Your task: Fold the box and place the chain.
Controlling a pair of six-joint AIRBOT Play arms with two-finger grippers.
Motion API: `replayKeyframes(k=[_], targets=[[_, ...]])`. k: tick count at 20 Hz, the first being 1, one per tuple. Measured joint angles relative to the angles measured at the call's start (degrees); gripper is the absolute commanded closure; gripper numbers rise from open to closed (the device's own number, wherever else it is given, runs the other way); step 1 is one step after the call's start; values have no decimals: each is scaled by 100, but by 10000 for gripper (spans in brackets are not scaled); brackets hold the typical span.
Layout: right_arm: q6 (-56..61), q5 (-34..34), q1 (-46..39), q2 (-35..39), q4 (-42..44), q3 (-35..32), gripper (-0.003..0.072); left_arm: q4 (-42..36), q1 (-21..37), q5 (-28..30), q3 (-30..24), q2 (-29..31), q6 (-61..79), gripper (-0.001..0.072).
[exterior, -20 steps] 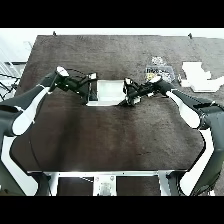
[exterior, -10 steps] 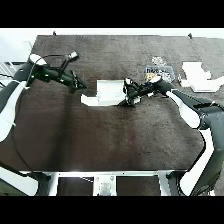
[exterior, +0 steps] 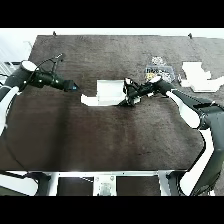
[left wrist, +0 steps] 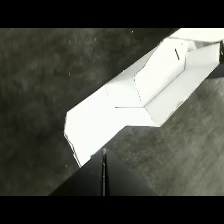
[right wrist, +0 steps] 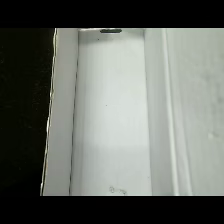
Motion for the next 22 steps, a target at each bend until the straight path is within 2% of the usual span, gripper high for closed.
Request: replayKeyframes(k=[3, 7, 18, 22], targets=[[0, 0, 0, 0, 0, 0, 99, 52, 101, 387, -568, 409, -457, 695], [0, 0, 0, 0, 0, 0, 100, 195, 151, 540, -852, 560, -879, 694], [0, 0, 0, 0, 0, 0, 100, -59, 107, 529, -955, -164, -1296, 692], [0, 0, 0, 0, 0, 0, 100, -146, -127, 575, -957, -372, -1300, 692]])
